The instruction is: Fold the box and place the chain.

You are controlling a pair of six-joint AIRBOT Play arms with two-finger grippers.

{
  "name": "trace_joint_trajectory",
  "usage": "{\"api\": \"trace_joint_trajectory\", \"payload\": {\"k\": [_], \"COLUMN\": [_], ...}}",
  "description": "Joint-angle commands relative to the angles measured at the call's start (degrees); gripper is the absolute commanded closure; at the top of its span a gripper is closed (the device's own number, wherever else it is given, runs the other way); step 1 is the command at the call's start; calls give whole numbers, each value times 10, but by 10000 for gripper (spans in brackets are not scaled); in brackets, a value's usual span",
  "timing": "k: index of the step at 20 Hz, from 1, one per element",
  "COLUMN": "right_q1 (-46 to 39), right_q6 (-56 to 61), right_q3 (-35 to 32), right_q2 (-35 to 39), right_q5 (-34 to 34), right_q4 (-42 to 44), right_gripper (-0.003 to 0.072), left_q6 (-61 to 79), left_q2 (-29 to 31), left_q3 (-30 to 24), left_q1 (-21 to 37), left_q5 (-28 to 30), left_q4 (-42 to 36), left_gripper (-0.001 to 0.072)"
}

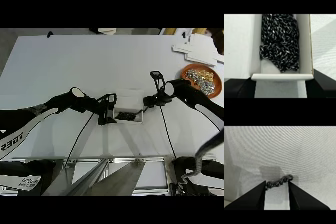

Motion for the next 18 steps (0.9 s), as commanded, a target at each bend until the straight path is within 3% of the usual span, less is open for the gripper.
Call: {"api": "trace_joint_trajectory", "payload": {"k": [1,2,3,6,13,18], "right_q1": [1,1,1,1,27,100], "right_q6": [1,1,1,0,-36,-66], "right_q3": [0,0,0,0,0,0], "right_q2": [-12,-15,-14,17,205,289], "right_q5": [10,18,27,51,127,116], "right_q4": [0,0,0,-7,-8,77], "right_gripper": [433,578,672,672,672,672], "left_q6": [0,0,0,0,0,0], "left_q2": [0,0,0,0,0,0], "left_q3": [1,1,1,1,1,1], "left_q1": [0,0,0,0,0,0], "left_q5": [0,0,0,0,0,-1], "left_q4": [0,0,0,0,0,0], "left_gripper": [500,500,500,500,500,500]}}
